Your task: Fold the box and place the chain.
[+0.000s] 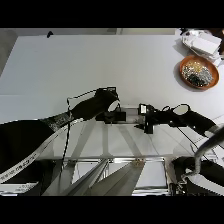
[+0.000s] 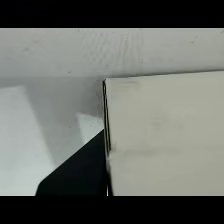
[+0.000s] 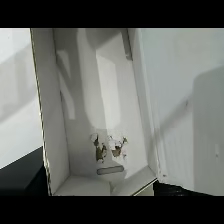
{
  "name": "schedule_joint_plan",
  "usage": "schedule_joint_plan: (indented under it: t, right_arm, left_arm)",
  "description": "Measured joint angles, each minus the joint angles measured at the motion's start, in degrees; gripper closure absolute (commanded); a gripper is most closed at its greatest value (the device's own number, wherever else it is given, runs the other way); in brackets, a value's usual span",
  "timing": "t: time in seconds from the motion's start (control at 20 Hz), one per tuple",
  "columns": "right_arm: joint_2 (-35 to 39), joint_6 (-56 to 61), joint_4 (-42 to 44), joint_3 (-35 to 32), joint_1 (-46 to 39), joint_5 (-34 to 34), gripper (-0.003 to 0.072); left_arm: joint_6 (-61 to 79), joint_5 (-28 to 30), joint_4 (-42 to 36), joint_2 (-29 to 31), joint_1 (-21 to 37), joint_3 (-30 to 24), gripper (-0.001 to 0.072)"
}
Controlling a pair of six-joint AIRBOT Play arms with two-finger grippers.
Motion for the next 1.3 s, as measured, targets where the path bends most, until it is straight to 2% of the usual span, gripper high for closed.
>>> schedule_joint_plan:
  t: [0.1,0.15,0.25,0.35,0.45,0.5,0.65,0.75,0.9,1.0,1.1,1.3]
  right_arm:
    - [0.0,0.0,-0.2,0.0,0.0,-0.2,0.0209]
    - [0.0,0.0,-0.3,0.0,0.0,-0.2,0.0209]
    - [0.0,0.0,-0.3,0.0,0.0,-0.2,0.0209]
    - [0.0,0.0,-0.2,0.0,0.0,-0.1,0.0209]
    - [0.0,0.0,-0.2,0.0,0.0,-0.1,0.0209]
    - [0.0,0.0,-0.2,0.0,0.0,-0.1,0.0209]
    - [0.0,0.0,-0.2,0.0,0.0,0.0,0.0209]
    - [0.0,0.0,-0.2,0.0,0.0,0.0,0.0209]
    - [0.0,0.0,-0.2,0.0,0.0,0.0,0.0209]
    - [0.0,0.0,-0.2,0.0,0.0,0.0,0.0209]
    - [0.0,0.0,-0.2,0.0,0.0,0.0,0.0209]
    - [0.0,0.0,-0.2,0.0,0.0,0.0,0.0209]
  left_arm:
    - [4.0,0.4,-0.9,2.2,0.5,0.1,0.0350]
    - [6.1,0.4,-1.4,3.0,0.9,0.1,0.0284]
    - [9.0,-0.5,-1.3,4.8,1.7,0.1,0.0234]
    - [11.7,-1.5,-0.8,6.0,2.3,0.0,0.0131]
    - [15.6,-3.0,-1.1,7.0,2.9,-0.2,0.0127]
    - [18.2,-3.4,-1.0,7.7,3.2,-0.4,0.0032]
    - [31.5,-6.0,-0.9,11.5,4.8,-2.3,0.0012]
    - [46.3,-7.1,-1.6,15.8,6.0,-5.6,0.0013]
    - [76.5,-5.3,-7.1,23.1,9.3,-13.9,0.0013]
    - [93.6,-2.7,-13.4,25.4,12.9,-19.0,0.0013]
    - [106.7,-0.8,-19.9,25.3,16.8,-22.4,0.0013]
    - [123.1,3.5,-30.0,20.2,22.1,-25.3,0.0011]
